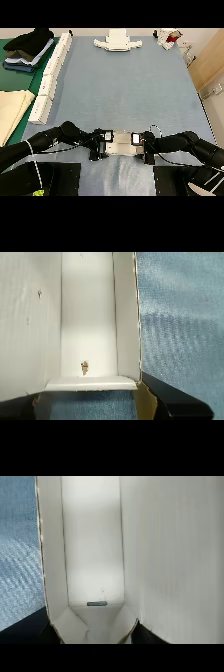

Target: Fold the box.

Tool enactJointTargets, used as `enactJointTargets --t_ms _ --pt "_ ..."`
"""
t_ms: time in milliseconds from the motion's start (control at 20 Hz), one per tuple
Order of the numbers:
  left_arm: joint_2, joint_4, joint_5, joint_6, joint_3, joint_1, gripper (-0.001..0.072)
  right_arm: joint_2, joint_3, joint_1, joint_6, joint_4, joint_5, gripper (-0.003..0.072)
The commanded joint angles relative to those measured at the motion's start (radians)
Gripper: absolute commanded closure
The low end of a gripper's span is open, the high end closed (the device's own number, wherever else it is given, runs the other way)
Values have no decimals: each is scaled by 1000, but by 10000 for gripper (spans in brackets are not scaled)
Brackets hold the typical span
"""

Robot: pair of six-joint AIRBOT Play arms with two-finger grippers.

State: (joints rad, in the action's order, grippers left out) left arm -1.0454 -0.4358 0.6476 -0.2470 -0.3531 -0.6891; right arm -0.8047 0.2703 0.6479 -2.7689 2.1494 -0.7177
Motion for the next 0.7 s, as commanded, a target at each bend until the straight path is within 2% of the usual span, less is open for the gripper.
enactJointTargets --t_ms 0,450,500,550,650 --pt "-3 -5 -8 3 -2 -8 15 0 1 0 1 0 0 179" --pt "-3 -8 0 5 -2 -7 16 0 1 0 1 0 0 179" --pt "-3 -9 0 5 -2 -7 127 0 1 0 1 0 0 179" --pt "-3 -10 1 5 -2 -7 327 0 1 0 1 0 0 179" --pt "-3 -10 0 5 -2 -7 355 0 1 0 1 0 0 179"
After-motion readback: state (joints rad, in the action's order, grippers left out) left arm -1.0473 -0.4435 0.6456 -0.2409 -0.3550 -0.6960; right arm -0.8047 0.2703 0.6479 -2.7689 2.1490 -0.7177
